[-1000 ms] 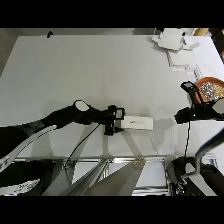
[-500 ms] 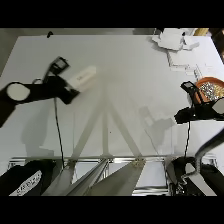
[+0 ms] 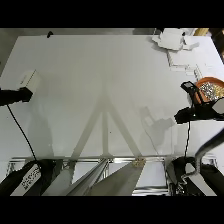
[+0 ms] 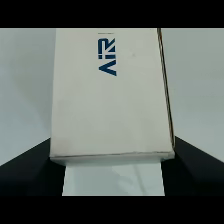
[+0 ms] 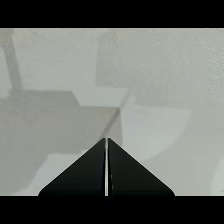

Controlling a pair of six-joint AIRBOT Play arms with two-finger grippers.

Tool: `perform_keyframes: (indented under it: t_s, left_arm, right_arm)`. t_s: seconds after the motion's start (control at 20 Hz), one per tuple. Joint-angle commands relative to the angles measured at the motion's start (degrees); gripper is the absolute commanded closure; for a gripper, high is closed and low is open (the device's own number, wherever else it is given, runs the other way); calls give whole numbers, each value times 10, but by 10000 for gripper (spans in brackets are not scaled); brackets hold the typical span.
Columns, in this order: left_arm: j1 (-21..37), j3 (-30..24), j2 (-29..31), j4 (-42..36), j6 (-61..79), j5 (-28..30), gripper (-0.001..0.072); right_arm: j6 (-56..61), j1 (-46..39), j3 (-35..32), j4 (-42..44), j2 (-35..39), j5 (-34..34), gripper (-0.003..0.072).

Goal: Fold the box and place the chain.

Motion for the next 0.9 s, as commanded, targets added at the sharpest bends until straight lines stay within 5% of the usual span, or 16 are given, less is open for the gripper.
perform_keyframes:
  t_s: [0.0,0.2,0.3,0.6,0.85]
  left_arm:
    - [31,-19,-9,23,-23,-7,247]
    - [31,-21,-26,48,-47,-45,191]
    - [30,-21,-25,48,-49,-64,9]
    - [29,-21,10,45,-49,-109,14]
    - [-5,-21,154,12,-49,-120,15]
  right_arm:
    - [0,0,0,0,0,-1,669]
    - [0,0,0,0,0,-1,669]
    - [0,0,0,0,0,-1,669]
    - [0,0,0,0,0,-1,669]
    - [0,0,0,0,0,-1,669]
